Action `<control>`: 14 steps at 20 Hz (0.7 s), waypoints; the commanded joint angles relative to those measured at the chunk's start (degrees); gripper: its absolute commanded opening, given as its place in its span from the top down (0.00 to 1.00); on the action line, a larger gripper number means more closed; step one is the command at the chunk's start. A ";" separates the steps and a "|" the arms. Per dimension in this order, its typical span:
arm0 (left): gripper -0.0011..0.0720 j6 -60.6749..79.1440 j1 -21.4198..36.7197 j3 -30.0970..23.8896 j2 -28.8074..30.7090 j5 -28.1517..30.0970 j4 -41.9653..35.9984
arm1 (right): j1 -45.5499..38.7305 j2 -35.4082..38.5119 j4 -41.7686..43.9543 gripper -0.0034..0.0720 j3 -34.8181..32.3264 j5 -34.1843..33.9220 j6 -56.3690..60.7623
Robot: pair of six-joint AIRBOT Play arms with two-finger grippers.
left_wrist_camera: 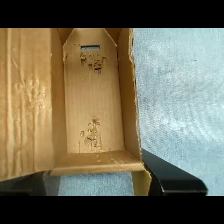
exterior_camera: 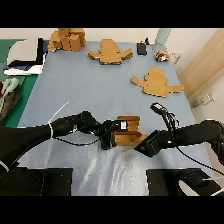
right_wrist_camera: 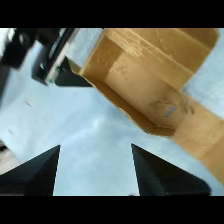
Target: Fold the box.
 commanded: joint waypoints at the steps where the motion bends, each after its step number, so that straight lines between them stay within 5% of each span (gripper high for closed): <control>1: 0.25 0.00 0.02 0.00 0.00 0.02 0.00 | 0.46 -0.13 4.66 0.00 -0.04 6.08 19.98; 2: 0.25 0.00 0.02 0.00 0.00 0.02 0.00 | 0.52 -0.96 4.74 0.12 -0.02 7.87 24.50; 3: 0.25 0.00 0.02 0.00 0.00 0.00 0.00 | 0.55 -2.03 5.11 0.60 -0.02 9.60 27.50; 4: 0.25 0.00 0.02 0.00 0.00 0.00 0.00 | 0.66 -3.37 5.97 0.94 0.00 12.22 29.81; 7: 0.25 0.00 0.02 0.00 0.00 0.00 0.00 | 2.01 -7.61 7.48 0.94 0.59 22.84 29.33; 14: 0.25 0.00 0.02 0.00 0.00 0.00 0.00 | 2.08 -26.36 5.55 0.95 7.32 23.56 17.79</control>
